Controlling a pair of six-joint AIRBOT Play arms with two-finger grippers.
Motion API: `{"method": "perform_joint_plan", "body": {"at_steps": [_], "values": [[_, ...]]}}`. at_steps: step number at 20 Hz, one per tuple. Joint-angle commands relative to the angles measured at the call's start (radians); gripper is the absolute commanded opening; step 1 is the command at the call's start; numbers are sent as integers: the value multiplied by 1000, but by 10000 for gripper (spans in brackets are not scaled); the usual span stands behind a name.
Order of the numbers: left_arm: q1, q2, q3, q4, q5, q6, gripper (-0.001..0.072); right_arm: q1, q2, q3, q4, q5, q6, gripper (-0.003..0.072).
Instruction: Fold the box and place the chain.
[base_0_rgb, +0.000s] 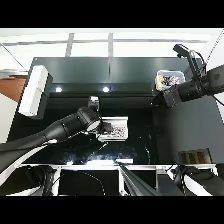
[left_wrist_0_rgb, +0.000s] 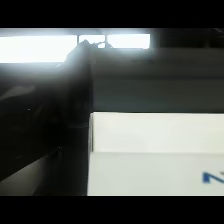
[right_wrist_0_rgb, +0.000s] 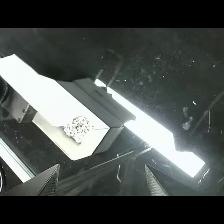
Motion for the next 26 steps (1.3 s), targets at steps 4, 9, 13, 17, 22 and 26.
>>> {"method": "perform_joint_plan", "body": {"at_steps": [4, 9, 13, 17, 22, 26], "values": [[0, 84, 86, 7, -217, 351, 534, -7, 1, 0, -13, 10, 0, 618], [73, 327, -66, 37, -290, 715, 534, -7, 1, -2, -111, 4, 26, 618], [397, 569, -274, -188, -193, 949, 527, -7, 1, -24, -113, 19, 26, 618], [767, 628, -408, -724, -37, 1453, 479, -6, 1, -64, -110, 79, 47, 617], [808, 546, -445, -788, -23, 1917, 708, -7, 1, -73, -110, 109, 79, 618], [716, 465, -452, -801, 29, 2269, 707, -7, 1, -74, -111, 131, 118, 618]]}}
